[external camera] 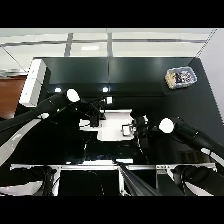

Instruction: Fold the box and place the chain.

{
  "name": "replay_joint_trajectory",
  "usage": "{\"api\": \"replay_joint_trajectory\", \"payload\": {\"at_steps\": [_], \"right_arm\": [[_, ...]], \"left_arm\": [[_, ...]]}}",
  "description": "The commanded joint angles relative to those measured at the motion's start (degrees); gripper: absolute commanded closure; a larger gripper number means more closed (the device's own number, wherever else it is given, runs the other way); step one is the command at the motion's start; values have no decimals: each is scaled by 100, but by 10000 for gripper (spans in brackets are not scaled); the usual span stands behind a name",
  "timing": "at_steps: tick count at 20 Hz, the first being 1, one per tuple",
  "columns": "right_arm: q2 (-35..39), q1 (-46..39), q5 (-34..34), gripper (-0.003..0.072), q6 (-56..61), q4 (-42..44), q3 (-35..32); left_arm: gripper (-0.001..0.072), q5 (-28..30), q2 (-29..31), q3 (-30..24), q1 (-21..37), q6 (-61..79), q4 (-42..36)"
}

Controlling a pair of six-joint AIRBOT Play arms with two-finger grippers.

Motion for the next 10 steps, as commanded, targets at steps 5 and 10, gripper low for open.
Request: {"api": "replay_joint_trajectory", "payload": {"at_steps": [5, 10], "right_arm": [[210, -162, -271, -21, 37, 282, 7], [511, -295, -391, -21, 76, 282, 7]], "left_arm": [[682, 0, -4, 7, -4, 0, 2], [682, 0, -4, 7, -4, 0, 2]]}}
